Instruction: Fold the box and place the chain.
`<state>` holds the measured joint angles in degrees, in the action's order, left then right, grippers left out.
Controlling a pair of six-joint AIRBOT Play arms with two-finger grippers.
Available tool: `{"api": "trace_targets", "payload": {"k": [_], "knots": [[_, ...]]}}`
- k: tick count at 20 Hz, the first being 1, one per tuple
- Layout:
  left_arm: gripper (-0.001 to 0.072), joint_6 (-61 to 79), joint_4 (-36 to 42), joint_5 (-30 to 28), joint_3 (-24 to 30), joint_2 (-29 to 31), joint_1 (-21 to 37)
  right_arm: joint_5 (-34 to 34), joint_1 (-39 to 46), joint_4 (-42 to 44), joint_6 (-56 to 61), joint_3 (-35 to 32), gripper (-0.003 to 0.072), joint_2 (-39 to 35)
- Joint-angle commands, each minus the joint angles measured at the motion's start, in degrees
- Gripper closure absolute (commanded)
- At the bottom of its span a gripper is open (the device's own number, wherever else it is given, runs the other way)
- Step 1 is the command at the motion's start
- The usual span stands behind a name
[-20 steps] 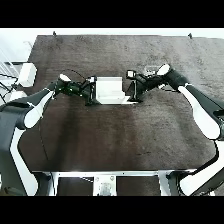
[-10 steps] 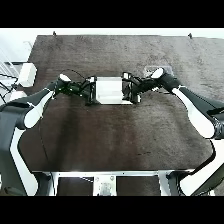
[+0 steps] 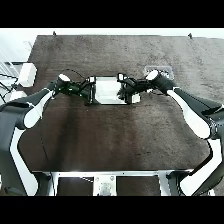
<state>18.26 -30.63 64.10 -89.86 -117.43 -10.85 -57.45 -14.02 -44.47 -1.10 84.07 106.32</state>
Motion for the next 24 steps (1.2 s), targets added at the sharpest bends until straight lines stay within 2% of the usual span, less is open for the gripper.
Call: {"api": "trace_targets", "payload": {"k": [1, 2, 3, 4, 9, 10, 11, 12, 13, 14, 19, 24], "knots": [[0.0185, 0.00, 0.07, -0.02, 0.00, -0.02, -0.04, 0.94, -0.17, 1.88, -1.09, -0.04, 0.0391, 0.55], [0.0185, 0.00, 0.07, -0.02, 0.00, -0.02, -0.04, 0.94, -0.11, 1.88, -1.11, -0.02, 0.0389, 0.57], [0.0184, 0.00, 0.07, -0.02, 0.00, -0.02, -0.04, 0.92, -0.09, 1.86, -1.09, -0.02, 0.0305, 0.57], [0.0185, 0.00, 0.07, -0.02, 0.00, -0.02, -0.04, 0.92, -0.09, 1.86, -1.11, -0.02, 0.0102, 0.57], [0.0185, 0.00, 0.09, -0.02, 0.00, -0.02, -0.04, 0.81, 0.96, -0.39, 0.55, -0.02, 0.0087, 0.50], [0.0185, 0.00, 0.09, -0.02, 0.00, -0.02, -0.04, 0.46, 1.18, -1.22, 1.60, -0.02, 0.0148, 0.44], [0.0185, 0.00, 0.07, -0.02, 0.00, -0.02, -0.04, -0.26, 1.51, -2.58, 3.19, 0.00, 0.0352, 0.15], [0.0185, 0.00, 0.07, -0.04, 0.00, -0.02, -0.04, -1.66, 1.95, -3.78, 3.80, 0.00, 0.0497, -0.42], [0.0185, 0.00, 0.07, -0.04, 0.00, -0.02, -0.04, -3.06, 2.45, -4.37, 4.68, -0.02, 0.0613, -1.16], [0.0185, 0.00, 0.07, -0.04, 0.00, -0.02, -0.04, -4.35, 3.06, -4.76, 6.80, -0.02, 0.0672, -2.25], [0.0185, 0.00, 0.07, -0.04, 0.00, -0.02, -0.04, -5.44, 7.58, -6.16, 23.12, -0.02, 0.0674, -8.61], [0.0185, 0.00, 0.07, -0.04, 0.00, -0.02, -0.04, -5.44, 17.18, -6.03, 44.89, -0.52, 0.0675, -9.90]]}}
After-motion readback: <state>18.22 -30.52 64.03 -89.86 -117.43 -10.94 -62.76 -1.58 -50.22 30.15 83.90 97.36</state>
